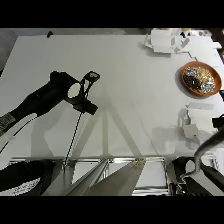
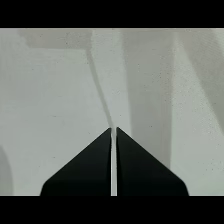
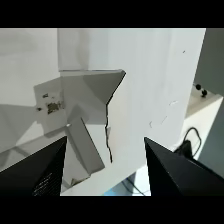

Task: Fold the box and place the chain.

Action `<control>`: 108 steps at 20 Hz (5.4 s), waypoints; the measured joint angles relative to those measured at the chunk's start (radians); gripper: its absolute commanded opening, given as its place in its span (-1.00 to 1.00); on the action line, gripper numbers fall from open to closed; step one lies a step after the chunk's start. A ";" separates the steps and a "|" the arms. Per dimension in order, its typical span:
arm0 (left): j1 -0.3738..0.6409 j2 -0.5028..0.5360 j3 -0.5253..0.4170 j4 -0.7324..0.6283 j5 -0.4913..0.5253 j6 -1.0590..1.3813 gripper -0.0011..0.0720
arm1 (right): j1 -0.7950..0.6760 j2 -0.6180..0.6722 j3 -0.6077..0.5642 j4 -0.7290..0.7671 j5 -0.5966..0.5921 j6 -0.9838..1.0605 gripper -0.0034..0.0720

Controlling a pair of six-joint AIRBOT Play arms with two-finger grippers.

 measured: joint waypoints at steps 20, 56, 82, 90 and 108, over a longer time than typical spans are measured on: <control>0.000 0.000 0.000 0.000 0.000 0.000 -0.88 | 0.283 0.012 0.002 0.170 0.004 0.021 -0.87; 0.256 -0.219 -0.175 -1.179 0.132 1.325 0.70 | 0.905 0.307 -0.215 0.731 -0.454 0.191 -0.86; 0.141 -0.211 -0.165 -1.125 0.322 1.908 -0.96 | 0.905 0.480 -0.109 0.733 -0.282 -0.015 0.04; 0.106 -0.250 -0.165 -1.171 0.415 1.889 -0.96 | 0.905 0.493 -0.105 0.733 -0.261 -0.043 0.04; 0.104 -0.256 -0.164 -1.114 0.426 1.917 -0.95 | 0.905 0.493 -0.105 0.733 -0.258 -0.052 0.00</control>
